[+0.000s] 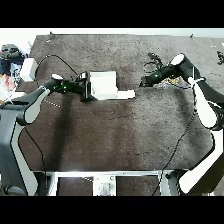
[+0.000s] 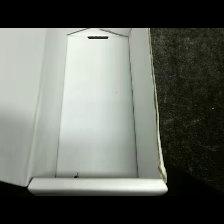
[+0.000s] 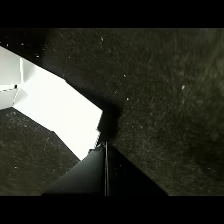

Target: Fold the box and place the chain.

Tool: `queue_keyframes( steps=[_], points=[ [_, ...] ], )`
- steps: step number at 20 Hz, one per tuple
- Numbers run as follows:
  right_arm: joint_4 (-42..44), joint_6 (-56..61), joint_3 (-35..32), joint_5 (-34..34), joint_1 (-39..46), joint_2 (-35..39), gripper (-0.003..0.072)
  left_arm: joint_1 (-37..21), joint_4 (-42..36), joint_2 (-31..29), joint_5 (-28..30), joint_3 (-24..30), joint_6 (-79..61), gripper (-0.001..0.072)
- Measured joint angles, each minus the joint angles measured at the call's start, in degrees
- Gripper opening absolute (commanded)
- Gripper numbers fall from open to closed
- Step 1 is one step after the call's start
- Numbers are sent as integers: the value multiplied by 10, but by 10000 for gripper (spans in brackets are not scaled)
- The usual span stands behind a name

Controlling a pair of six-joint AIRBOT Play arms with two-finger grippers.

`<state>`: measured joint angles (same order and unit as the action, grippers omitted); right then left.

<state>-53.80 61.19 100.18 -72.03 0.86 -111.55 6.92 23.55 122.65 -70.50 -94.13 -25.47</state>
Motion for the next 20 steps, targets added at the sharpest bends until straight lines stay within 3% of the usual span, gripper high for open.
queue_keyframes(
  steps=[12, 14, 19, 20],
  points=[
    [87, 21, -3, -30, 0, -74, 11, 0, 0, 0, 0, 0, 0, 459],
    [129, 5, -5, -45, -6, -78, 236, 0, 0, 0, 0, 0, 0, 458],
    [224, -37, -6, -70, -28, -79, 245, 0, 0, 0, 0, 0, 0, 458],
    [239, -43, -6, -72, -32, -77, 334, 0, 0, 0, 0, 0, 0, 458]
  ],
)
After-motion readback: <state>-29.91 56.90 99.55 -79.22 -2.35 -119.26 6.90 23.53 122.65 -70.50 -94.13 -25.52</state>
